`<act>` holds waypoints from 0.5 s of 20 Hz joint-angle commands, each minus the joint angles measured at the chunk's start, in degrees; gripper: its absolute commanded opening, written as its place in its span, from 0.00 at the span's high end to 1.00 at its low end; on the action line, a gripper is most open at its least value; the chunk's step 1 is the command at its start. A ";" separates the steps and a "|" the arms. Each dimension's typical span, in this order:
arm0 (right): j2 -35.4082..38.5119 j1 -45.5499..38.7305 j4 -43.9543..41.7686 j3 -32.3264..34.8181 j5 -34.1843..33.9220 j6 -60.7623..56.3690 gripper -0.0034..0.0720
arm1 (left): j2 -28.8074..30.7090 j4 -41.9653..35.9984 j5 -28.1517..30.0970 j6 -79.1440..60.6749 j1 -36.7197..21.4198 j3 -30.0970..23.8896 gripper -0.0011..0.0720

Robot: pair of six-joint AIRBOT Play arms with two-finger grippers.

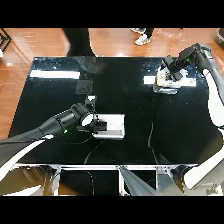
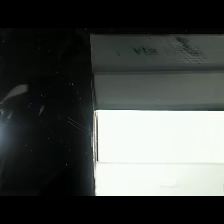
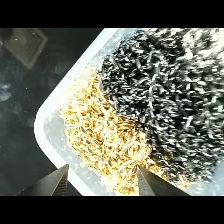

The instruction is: Fold the box and place the chain.

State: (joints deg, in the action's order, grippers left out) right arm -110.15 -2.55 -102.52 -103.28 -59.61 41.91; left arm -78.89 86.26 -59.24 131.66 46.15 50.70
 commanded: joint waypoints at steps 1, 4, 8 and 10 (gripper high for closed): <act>-1.20 -0.20 -1.44 -0.22 1.22 -1.25 0.33 | 0.00 0.02 0.00 -0.07 0.02 -0.04 0.96; -1.86 -0.26 -1.42 -0.22 1.68 -1.38 0.33 | 0.00 0.02 0.02 -0.04 0.02 -0.02 0.96; -2.60 -0.28 -1.42 -0.22 1.79 -1.38 0.33 | 0.00 0.02 0.04 -0.07 0.02 -0.02 0.96; -2.86 -0.28 -1.40 -0.22 1.81 -1.09 0.33 | 0.00 0.02 0.04 -0.04 0.02 -0.02 0.96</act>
